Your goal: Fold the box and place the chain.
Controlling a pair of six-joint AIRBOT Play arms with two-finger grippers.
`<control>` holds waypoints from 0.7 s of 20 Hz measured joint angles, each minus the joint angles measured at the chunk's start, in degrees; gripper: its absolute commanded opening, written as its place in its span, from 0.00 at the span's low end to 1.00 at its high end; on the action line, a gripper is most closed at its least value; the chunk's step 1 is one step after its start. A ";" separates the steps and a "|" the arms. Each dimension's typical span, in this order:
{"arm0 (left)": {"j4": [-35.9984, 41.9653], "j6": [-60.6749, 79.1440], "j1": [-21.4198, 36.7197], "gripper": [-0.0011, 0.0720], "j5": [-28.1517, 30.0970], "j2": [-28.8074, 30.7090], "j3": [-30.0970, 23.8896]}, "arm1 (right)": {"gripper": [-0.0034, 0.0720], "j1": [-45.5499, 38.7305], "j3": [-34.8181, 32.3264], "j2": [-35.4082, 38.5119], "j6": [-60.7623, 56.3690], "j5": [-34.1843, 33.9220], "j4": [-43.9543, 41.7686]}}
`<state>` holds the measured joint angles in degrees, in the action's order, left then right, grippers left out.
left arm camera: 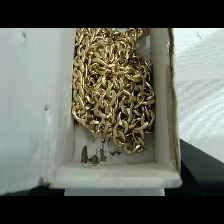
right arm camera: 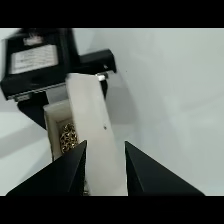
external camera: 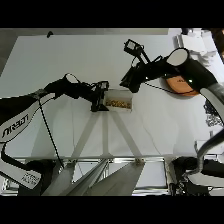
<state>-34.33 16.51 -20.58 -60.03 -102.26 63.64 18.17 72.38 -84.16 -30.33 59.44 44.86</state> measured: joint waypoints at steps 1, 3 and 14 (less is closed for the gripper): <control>0.00 0.00 0.00 0.23 0.00 0.00 0.00 | 0.42 -0.61 0.94 -2.38 -2.19 1.60 -0.42; 0.00 0.00 0.00 0.23 0.00 0.00 0.00 | 0.43 -1.14 2.03 -6.60 -4.52 5.92 -2.03; 0.00 0.00 0.00 0.23 0.00 0.00 0.00 | 0.43 2.43 -0.15 -8.39 4.92 9.97 -1.70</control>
<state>-34.33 16.51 -20.58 -60.03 -102.26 63.64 20.60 72.23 -92.55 -25.41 69.41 43.16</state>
